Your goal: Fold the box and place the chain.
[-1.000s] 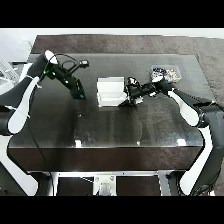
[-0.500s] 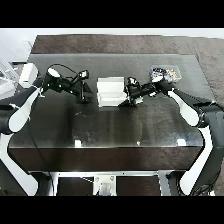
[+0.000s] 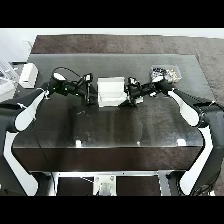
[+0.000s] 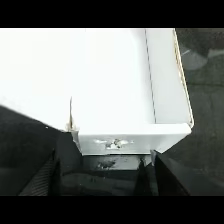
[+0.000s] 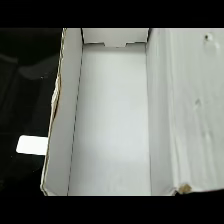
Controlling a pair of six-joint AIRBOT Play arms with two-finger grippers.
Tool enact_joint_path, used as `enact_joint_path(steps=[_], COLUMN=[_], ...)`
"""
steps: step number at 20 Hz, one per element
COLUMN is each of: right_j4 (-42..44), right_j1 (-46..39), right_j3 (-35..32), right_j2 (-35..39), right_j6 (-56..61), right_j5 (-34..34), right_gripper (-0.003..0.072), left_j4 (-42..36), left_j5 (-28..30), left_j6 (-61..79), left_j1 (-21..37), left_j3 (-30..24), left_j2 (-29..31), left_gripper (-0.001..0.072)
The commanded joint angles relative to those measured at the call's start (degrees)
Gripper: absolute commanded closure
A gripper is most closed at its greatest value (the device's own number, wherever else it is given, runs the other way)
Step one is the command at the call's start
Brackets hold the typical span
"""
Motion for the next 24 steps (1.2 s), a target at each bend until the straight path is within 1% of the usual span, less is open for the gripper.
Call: enact_joint_path(steps=[1, 8, 11, 15, 19, 24], right_j4=[0.11, 0.09, 0.09, 0.11, 0.09, 0.11], right_j1=[0.04, 0.04, 0.04, 0.04, 0.04, 0.04], right_j3=[-0.02, -0.02, -0.02, -0.02, -0.02, -0.02], right_j2=[-0.02, -0.02, -0.02, -0.02, -0.02, -0.02], right_j6=[0.04, 0.04, 0.04, 0.04, 0.02, 0.04], right_j5=[-0.09, -0.09, -0.09, -0.09, -0.09, -0.09], right_gripper=[0.0107, 0.0107, 0.0107, 0.0107, 0.0107, 0.0107], left_j4=[-0.92, 2.49, 4.35, 2.4, 0.52, -0.09], left_j5=[-0.57, -1.14, -2.47, -4.44, -3.5, -4.28], left_j6=[0.35, -1.62, -3.5, -3.91, -3.61, -3.28], left_j1=[-0.31, -0.11, 0.39, 1.09, 0.52, 0.15], left_j3=[-0.02, 0.39, 0.39, 0.39, 0.39, 0.39], left_j2=[-0.11, -0.02, -0.04, -0.02, -0.04, -0.04], left_gripper=[-0.0011, -0.0011, -0.0011, -0.0011, -0.0011, -0.0011])
